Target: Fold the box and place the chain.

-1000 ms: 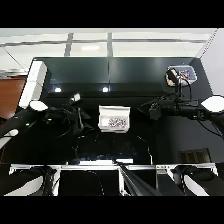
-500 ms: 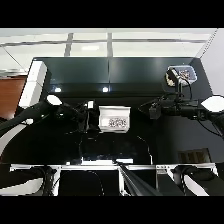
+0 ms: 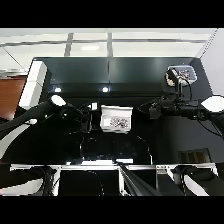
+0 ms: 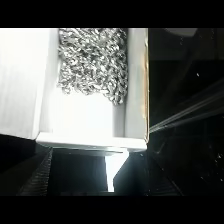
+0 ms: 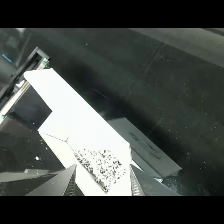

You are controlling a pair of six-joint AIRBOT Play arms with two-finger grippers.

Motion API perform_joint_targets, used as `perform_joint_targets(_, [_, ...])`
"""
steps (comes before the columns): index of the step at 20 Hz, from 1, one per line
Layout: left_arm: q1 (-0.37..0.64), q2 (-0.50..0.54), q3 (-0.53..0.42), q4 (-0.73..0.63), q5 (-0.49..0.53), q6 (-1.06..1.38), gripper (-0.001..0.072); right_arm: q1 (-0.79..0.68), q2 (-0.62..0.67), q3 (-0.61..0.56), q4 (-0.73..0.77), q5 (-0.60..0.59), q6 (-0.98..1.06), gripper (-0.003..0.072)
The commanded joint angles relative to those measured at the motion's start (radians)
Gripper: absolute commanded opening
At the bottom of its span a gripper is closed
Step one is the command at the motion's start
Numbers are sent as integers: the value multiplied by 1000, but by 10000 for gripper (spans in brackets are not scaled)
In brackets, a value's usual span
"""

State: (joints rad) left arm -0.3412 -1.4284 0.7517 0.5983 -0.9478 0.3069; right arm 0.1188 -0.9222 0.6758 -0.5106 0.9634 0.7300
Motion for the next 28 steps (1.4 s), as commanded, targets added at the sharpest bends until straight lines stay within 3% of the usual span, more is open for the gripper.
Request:
perform_joint_targets(1, [-8,-1,3,-16,30,-8,712,0,-1,0,0,0,0,369])
perform_joint_targets(9, [-18,-5,7,-12,54,-17,711,0,-2,0,0,-5,0,368])
perform_joint_targets(14, [-78,-4,7,-11,50,34,710,0,-2,0,1,0,0,369])
perform_joint_targets(15, [-82,-4,7,-11,55,32,685,0,-2,0,1,1,0,369])
perform_joint_targets(16, [-82,-4,7,-13,54,23,584,0,-2,0,1,0,0,369])
perform_joint_targets(17, [-82,-4,7,-12,54,22,422,0,-2,0,1,-13,0,370])
perform_joint_targets(18, [-82,-4,7,-12,54,21,393,4,-4,0,1,-51,39,424])
perform_joint_targets(19, [-82,-4,7,-12,54,21,393,18,-13,0,11,-121,101,645])
perform_joint_targets(22, [-82,-4,7,-12,55,21,393,93,-119,35,77,-314,201,657])
perform_joint_targets(25, [-82,-4,7,-12,55,21,394,174,-296,133,16,-288,132,656])
perform_joint_targets(28, [-82,-4,7,-12,55,21,395,218,-325,167,-134,-173,-92,655])
